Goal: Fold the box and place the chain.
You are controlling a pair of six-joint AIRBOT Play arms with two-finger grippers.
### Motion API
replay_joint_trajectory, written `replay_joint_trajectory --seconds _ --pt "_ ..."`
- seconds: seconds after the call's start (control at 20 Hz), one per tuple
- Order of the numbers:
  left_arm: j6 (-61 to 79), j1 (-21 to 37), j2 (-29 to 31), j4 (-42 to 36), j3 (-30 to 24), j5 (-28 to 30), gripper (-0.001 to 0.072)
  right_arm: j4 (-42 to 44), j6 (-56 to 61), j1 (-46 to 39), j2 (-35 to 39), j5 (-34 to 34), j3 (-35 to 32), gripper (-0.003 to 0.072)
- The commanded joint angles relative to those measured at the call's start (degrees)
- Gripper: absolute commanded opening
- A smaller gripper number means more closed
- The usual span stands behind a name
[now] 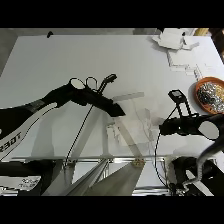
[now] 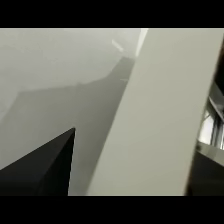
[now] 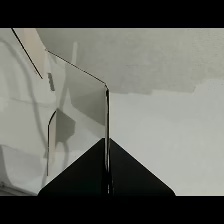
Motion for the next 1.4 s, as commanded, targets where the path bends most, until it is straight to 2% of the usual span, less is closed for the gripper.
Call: replay_joint_trajectory --seconds 0.0,0.05,0.1,0.2,0.3,0.35,0.45,0.5,0.65,0.7,0.9,1.05,1.2,1.35 --pt "4.94 -0.26 -3.32 -5.51 0.04 -0.72 0.0491 0.02 0.02 0.07 0.02 -0.07 -0.04 0.0019" --pt "4.94 -0.46 -3.61 -4.37 0.04 -1.38 0.0475 0.02 0.04 0.07 0.04 -0.09 -0.04 0.0019" --pt "4.94 -0.76 -3.82 -2.95 0.04 -2.19 0.0415 0.02 0.04 0.07 0.04 -0.11 -0.04 0.0019" --pt "4.96 -1.22 -3.89 -0.02 0.04 -2.56 0.0255 0.02 0.04 0.07 0.04 -0.11 -0.04 0.0019" --pt "7.17 -1.03 -3.8 -0.33 0.09 -2.56 0.0054 0.04 0.04 0.07 0.04 -0.09 -0.04 0.002" --pt "8.74 -0.96 -3.63 -0.37 0.31 -2.6 0.0006 0.07 0.0 0.07 0.04 -0.11 -0.04 0.002" --pt "11.15 -1.05 -2.89 -0.07 1.03 -2.69 0.0003 -0.02 -1.03 0.07 0.04 -1.29 0.13 0.0024" --pt "12.55 -1.07 -2.08 0.61 1.53 -2.84 0.0003 -0.09 -2.43 0.07 0.04 -1.44 0.9 0.0052" --pt "12.72 -1.25 2.03 8.13 2.78 -2.67 0.0002 -0.26 -5.35 0.04 0.17 -0.48 6.23 0.0369" --pt "11.74 -1.36 4.0 10.43 2.78 -2.82 0.0 -0.57 -6.71 0.04 0.17 0.61 8.33 0.0421" --pt "4.61 -2.8 15.19 22.12 1.77 -4.61 -0.0003 -2.97 -9.57 0.04 0.52 10.14 15.43 0.0435" --pt "12.37 -4.72 20.04 20.92 -1.86 -1.88 -0.0002 -3.1 -9.75 0.07 1.38 12.41 15.91 0.0435" --pt "21.18 -5.05 17.38 16.52 -5.16 2.71 -0.0001 -0.66 -9.73 0.07 1.4 11.32 15.91 0.0434" --pt "22.64 -5.53 11.89 20.44 -5.29 6.67 0.0 3.1 -9.75 0.07 1.4 8.39 15.85 0.0433"
